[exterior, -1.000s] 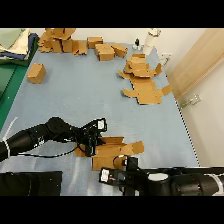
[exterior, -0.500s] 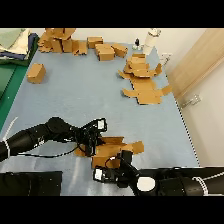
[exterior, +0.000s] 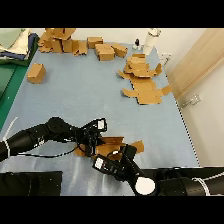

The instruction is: Fold the box.

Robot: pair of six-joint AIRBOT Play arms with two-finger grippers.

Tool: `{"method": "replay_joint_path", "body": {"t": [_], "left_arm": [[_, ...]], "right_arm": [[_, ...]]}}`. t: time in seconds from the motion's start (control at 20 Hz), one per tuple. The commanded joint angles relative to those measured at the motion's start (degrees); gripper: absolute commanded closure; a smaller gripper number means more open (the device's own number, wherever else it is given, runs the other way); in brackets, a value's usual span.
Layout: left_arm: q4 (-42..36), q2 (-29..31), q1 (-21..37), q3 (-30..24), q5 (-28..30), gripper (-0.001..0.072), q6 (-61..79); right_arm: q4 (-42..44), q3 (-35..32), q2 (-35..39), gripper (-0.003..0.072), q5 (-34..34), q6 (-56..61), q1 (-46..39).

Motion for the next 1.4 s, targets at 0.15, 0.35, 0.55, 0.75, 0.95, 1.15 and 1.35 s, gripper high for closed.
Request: {"method": "replay_joint_path", "body": {"t": [0.15, 0.35, 0.55, 0.75, 0.95, 1.15, 1.35], "left_arm": [[0.0, 0.0, 0.0, 0.0, 0.0, 0.0697, 0.0], [0.0, 0.0, 0.0, 0.0, 0.0, 0.0697, 0.0], [0.0, 0.0, 0.0, 0.0, 0.0, 0.0697, 0.0], [0.0, 0.0, 0.0, 0.0, 0.0, 0.0697, 0.0], [0.0, 0.0, 0.0, 0.0, 0.0, 0.0698, 0.0], [0.0, 0.0, 0.0, 0.0, 0.0, 0.0697, 0.0], [0.0, 0.0, 0.0, 0.0, 0.0, 0.0697, 0.0]], "right_arm": [[0.6, 0.5, 1.7, -0.0034, -2.8, 2.1, -0.3], [1.4, -3.3, 10.1, -0.0034, 3.4, -6.0, -5.4], [4.9, -9.2, 19.3, -0.0034, 10.8, -15.2, -11.8], [16.7, -12.0, 23.5, -0.0034, 20.6, -36.3, -23.8], [41.7, -12.0, 23.4, -0.0034, 27.9, -71.4, -41.0], [66.2, -12.0, 21.2, -0.0034, 25.9, -100.1, -57.0], [82.3, -11.0, 13.0, -0.0034, 21.7, -119.6, -66.0]]}}
